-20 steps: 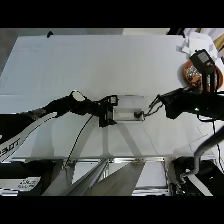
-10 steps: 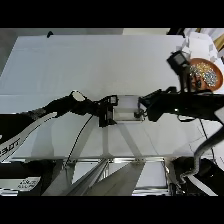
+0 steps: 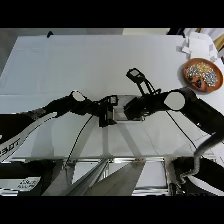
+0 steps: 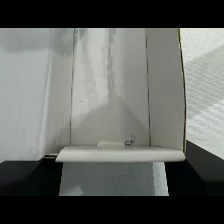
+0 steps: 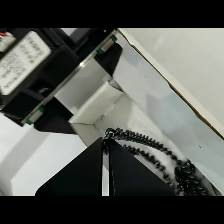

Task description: Fold the box and place the chain.

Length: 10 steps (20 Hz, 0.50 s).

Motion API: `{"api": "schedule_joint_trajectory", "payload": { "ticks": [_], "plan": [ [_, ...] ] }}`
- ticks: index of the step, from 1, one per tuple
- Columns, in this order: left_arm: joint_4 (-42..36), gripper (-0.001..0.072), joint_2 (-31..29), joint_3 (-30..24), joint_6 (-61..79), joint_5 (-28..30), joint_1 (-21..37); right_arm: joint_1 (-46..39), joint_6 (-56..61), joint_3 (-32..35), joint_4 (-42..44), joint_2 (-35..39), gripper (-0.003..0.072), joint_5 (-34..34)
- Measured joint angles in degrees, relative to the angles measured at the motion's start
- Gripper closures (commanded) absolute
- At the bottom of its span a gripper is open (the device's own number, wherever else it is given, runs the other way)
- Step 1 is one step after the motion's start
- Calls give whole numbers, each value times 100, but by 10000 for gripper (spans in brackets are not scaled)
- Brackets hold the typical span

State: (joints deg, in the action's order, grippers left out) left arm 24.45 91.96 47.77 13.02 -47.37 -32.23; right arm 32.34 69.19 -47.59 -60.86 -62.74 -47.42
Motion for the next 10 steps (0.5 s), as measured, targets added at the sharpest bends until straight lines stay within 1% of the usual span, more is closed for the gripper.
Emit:
{"api": "schedule_joint_trajectory", "payload": {
  "ticks": [6, 8, 10],
  "plan": [
    [0, 457, 0, 0, 0, 2, 0, 15, -2, 271, -173, -229, 674, 142],
    [0, 457, 0, 0, 0, 0, 0, 15, 11, 400, -195, -269, 605, 238],
    [0, 457, 0, 0, 0, 2, 0, 15, 42, 479, -208, -289, 598, 297]
  ]
}}
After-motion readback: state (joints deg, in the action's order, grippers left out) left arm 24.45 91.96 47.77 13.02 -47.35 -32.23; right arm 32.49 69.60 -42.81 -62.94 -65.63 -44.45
